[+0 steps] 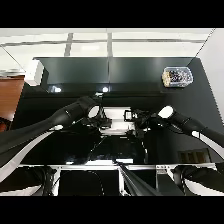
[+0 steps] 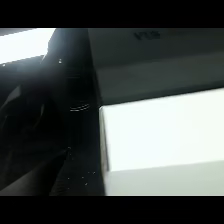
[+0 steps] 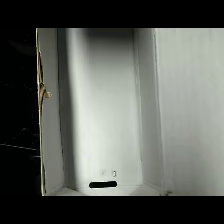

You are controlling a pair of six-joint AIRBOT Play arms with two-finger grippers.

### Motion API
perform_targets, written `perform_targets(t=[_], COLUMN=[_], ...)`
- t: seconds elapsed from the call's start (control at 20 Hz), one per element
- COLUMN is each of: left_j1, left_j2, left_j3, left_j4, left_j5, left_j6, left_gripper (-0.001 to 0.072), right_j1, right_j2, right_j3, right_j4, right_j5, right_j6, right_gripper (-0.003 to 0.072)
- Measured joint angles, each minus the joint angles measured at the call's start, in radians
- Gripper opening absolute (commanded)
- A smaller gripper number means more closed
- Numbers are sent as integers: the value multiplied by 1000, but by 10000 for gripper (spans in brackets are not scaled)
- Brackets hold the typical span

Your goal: Fold the box and place the chain.

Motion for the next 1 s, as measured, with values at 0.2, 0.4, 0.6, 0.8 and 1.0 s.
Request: perform_targets(t=[0.2, 0.4, 0.6, 0.8, 1.0], left_j1=[-16, -20, -21, -21, -20], left_j2=[-15, -20, -21, -22, -25], left_j3=[28, 37, 40, 40, 40], left_j4=[12, 15, 18, 8, 6], left_j5=[-13, -26, -29, -35, -32], left_j6=[-35, -55, -64, -57, -60], left_gripper=[359, 23, 105, 508, 502], right_j1=[0, 0, 0, 0, 0], right_j2=[0, 0, 0, 0, 0], right_j3=[0, 0, 0, 0, 0], right_j4=[0, 0, 0, 0, 0], right_j5=[0, 1, 5, 0, 0], right_j6=[0, 0, 1, -2, -1], right_gripper=[188, 188, 188, 188, 188])
